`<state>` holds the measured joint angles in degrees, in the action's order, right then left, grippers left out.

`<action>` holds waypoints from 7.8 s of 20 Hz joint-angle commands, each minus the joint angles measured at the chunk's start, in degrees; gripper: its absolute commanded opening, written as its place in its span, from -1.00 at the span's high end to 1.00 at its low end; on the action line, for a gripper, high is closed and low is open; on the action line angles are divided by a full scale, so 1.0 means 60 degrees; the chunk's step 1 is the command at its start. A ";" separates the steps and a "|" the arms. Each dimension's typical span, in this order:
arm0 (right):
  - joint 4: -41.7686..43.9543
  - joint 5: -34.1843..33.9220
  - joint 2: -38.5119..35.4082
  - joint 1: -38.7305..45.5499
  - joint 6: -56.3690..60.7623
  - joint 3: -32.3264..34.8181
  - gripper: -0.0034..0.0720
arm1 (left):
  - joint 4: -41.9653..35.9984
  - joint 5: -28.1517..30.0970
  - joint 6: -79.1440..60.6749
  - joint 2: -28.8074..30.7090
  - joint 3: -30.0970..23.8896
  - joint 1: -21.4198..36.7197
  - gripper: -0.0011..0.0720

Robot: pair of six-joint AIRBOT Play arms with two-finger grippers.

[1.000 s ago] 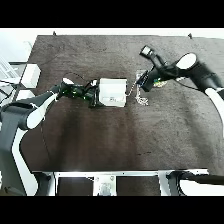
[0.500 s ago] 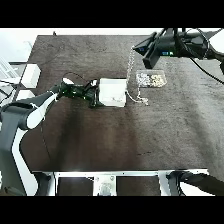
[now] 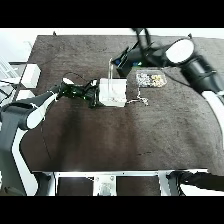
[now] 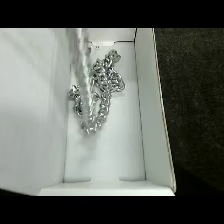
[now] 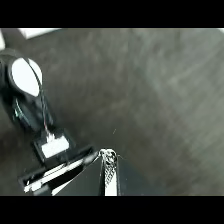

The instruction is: Fold the box and place the chain.

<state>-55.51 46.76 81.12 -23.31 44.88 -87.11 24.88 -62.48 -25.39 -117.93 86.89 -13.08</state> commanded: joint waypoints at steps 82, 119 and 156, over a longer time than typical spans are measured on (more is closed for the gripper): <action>0.2408 0.1093 -0.0248 0.0503 -0.0718 -0.0841 0.88 | 0.0000 0.0000 -0.0004 0.0000 -0.0004 0.0004 -0.09; 0.2433 -0.2652 0.2645 0.3577 0.1701 0.3049 -0.31 | 0.0000 0.0007 -0.0004 0.0000 -0.0004 0.0004 -0.09; -0.1158 -0.4018 -0.3563 -0.0750 0.1410 0.0546 0.88 | 0.0000 -0.0015 0.0000 0.0000 -0.0004 0.0004 -0.09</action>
<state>-59.22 23.31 60.29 -25.10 53.30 -81.45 24.86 -62.52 -25.39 -117.93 86.89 -13.08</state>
